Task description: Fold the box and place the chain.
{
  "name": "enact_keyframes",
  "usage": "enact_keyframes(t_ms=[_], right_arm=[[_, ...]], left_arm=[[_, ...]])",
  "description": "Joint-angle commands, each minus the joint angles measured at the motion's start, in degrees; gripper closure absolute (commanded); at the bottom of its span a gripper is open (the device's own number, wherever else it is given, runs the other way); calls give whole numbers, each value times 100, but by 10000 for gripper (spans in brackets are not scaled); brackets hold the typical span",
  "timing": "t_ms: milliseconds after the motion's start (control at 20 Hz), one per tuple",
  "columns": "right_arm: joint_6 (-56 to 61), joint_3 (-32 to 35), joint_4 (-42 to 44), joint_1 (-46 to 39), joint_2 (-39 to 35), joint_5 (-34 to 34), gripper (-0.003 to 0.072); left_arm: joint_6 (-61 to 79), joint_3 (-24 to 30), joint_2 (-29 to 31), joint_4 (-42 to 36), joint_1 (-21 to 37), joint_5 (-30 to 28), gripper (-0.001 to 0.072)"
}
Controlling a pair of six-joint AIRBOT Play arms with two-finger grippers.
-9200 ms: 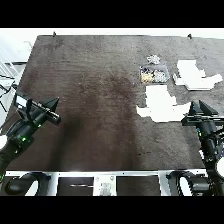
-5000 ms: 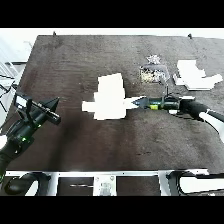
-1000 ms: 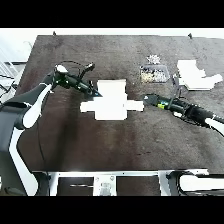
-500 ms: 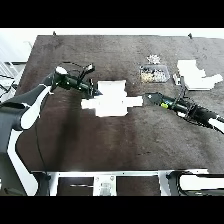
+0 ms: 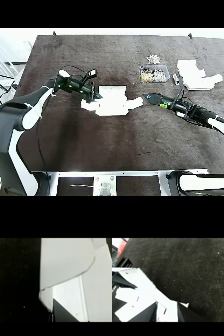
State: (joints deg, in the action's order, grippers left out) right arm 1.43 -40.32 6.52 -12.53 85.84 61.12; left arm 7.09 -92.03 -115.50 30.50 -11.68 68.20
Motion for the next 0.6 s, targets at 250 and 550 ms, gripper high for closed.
enact_keyframes(t_ms=[250,550], right_arm=[[-533,0,-55,9,-7,0,343],[-1762,0,-417,63,-636,66,251]], left_arm=[[199,114,-4,13,-15,-70,691],[199,114,-4,15,13,-13,690]])
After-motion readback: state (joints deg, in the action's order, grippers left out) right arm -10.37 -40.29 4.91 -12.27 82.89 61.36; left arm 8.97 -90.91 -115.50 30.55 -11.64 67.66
